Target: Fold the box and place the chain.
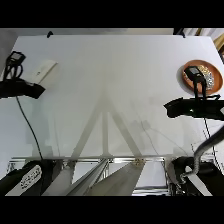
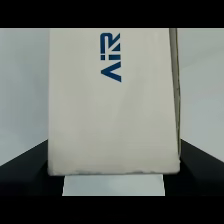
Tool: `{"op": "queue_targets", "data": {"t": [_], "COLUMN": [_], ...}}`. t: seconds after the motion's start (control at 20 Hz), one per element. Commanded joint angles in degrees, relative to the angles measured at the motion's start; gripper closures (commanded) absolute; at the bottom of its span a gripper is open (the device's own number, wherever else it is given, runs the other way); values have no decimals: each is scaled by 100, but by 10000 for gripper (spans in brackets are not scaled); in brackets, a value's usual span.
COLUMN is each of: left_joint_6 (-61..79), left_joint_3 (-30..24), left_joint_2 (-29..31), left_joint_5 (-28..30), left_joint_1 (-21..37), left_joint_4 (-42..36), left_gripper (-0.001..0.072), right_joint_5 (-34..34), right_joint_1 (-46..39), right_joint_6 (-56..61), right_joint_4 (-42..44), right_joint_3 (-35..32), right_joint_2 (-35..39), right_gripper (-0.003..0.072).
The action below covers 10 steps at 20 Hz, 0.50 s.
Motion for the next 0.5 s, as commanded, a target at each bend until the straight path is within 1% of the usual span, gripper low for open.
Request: {"op": "queue_targets", "data": {"t": [0.0, 0.15, 0.3, 0.35, 0.45], "left_joint_6": [-667, -667, -664, -662, -651], "left_joint_3": [-304, -752, -1005, -1043, -1064], "left_joint_2": [55, 55, 57, 55, 55], "left_joint_5": [61, 157, 146, 96, -83], "left_joint_1": [992, 1386, 1427, 1425, 1421], "left_joint_4": [339, 354, 584, 584, 597], "left_gripper": [710, 710, 708, 707, 694], "right_joint_5": [33, 33, 31, 33, 33], "right_joint_1": [-9, -9, -9, -9, -9], "right_joint_6": [7, 7, 7, 7, 7], "right_joint_4": [-15, -15, -17, -17, -17], "right_joint_3": [4, 4, 4, 4, 4], "right_joint_2": [4, 4, 4, 4, 4], "right_gripper": [667, 667, 663, 639, 555]}}
